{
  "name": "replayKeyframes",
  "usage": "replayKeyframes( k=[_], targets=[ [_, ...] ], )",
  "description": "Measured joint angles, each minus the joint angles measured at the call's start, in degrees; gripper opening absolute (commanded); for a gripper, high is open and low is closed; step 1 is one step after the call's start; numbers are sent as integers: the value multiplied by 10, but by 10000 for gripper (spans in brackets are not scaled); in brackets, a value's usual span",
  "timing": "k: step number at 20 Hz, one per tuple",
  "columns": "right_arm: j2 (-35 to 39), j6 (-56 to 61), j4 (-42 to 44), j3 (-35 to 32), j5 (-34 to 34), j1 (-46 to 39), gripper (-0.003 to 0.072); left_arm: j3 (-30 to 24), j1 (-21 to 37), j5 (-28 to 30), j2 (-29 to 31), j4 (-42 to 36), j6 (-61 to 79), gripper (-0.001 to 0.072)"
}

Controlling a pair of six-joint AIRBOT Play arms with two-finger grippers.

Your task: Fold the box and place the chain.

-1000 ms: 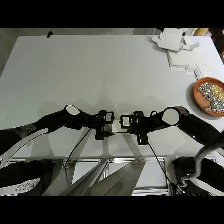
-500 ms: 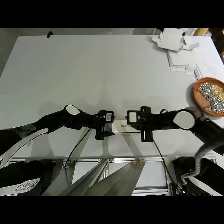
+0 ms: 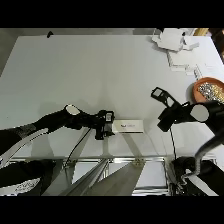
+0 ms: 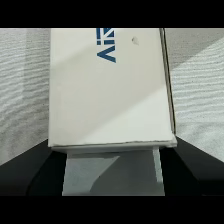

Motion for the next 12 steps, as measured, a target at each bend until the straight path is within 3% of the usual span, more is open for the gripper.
replayKeyframes(
  k=[12],
  targets=[
    [-7, 90, -45, 0, 26, -62, 18, 0, 1, 3, 11, -25, -2, 270]
  ],
)
